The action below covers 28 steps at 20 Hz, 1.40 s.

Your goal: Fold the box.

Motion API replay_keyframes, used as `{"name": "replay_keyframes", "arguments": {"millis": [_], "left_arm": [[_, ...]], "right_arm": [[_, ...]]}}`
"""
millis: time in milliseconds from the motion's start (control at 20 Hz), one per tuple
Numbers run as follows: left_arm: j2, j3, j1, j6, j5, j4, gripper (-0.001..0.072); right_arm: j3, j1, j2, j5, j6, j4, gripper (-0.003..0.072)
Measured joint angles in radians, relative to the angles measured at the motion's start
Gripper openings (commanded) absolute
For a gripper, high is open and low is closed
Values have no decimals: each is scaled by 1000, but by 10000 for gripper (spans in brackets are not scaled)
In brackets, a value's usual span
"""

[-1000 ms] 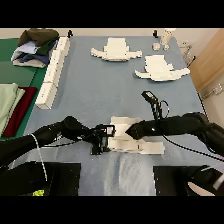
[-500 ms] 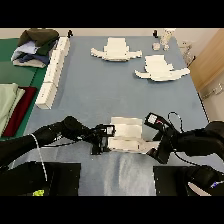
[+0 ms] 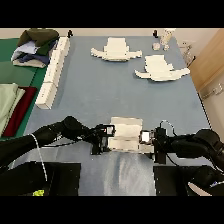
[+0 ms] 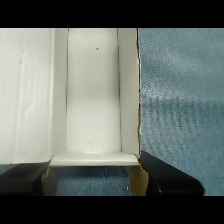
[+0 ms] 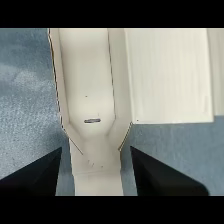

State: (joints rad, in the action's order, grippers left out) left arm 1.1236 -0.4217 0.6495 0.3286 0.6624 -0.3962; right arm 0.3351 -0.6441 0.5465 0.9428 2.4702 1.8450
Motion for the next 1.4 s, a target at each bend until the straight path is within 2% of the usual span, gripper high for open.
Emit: {"name": "replay_keyframes", "arguments": {"millis": [50,100,150,400,450,500,650,750,800,850,900,950,1200,1250,1300,1400], "left_arm": [[0,0,0,0,0,0,440],[0,0,0,0,0,0,440],[0,0,0,0,0,0,440],[0,0,0,0,0,0,440],[0,0,0,0,0,0,440],[0,0,0,0,0,0,440],[0,0,0,-1,0,0,441],[0,0,0,0,0,0,440],[0,0,0,0,0,0,440],[0,0,0,0,0,0,441],[0,0,0,-1,-1,0,440],[0,0,0,-1,-2,0,440],[0,0,0,-3,-3,1,440],[0,0,0,-3,-3,1,441],[0,0,0,-2,-3,1,441],[0,0,0,1,-1,0,440]], "right_arm": [[-3,0,8,-12,13,6,249],[-5,0,18,-24,23,11,178],[-6,0,26,-34,30,14,150],[-10,-3,63,-98,58,45,149],[-10,-2,71,-109,63,56,129],[-10,-2,80,-121,70,68,73],[-10,-2,117,-145,86,113,73],[-10,-2,144,-164,105,141,87],[-10,-2,156,-177,113,152,169],[-10,-2,169,-188,117,159,331],[-10,-2,179,-198,122,166,455],[-10,-3,187,-208,124,172,486],[-4,0,203,-226,110,175,477],[2,1,204,-220,87,166,409],[10,2,205,-208,60,150,285],[35,3,206,-156,-29,89,147]]}}
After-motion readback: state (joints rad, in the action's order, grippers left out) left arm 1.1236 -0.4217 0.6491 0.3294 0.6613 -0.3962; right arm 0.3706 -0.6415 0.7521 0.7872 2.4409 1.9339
